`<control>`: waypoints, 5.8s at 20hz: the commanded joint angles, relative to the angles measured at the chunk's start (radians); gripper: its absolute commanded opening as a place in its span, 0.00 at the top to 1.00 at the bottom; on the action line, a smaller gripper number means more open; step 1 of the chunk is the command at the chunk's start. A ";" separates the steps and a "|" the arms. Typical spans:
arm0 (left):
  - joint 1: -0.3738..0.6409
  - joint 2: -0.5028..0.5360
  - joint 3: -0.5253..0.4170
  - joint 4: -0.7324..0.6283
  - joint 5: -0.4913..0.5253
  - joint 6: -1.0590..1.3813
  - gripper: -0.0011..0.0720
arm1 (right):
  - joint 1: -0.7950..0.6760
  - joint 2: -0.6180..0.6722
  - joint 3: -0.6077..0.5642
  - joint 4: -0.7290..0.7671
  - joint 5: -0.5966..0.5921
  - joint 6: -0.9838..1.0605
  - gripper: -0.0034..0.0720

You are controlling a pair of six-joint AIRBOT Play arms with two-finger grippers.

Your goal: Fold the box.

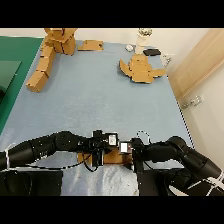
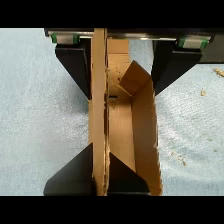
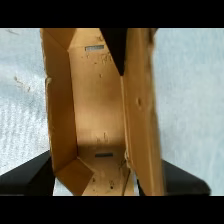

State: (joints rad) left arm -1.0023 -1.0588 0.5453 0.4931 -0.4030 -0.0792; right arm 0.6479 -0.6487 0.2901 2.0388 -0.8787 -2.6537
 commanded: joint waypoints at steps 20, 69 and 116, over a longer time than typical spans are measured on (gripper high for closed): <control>0.000 0.000 0.001 0.000 0.000 0.000 0.97 | -0.100 -0.086 -0.028 0.140 0.007 -0.219 0.04; 0.000 -0.001 0.001 0.016 -0.017 -0.029 0.33 | -0.098 -0.098 -0.034 0.138 0.024 -0.219 0.28; 0.071 -0.008 -0.098 -0.511 0.226 -0.964 0.97 | -0.098 -0.098 -0.034 0.138 0.026 -0.219 0.28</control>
State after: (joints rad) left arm -0.9836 -1.0363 0.4362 -0.0311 -0.0952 -1.0718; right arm 0.5495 -0.7460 0.2562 2.1773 -0.8532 -2.8723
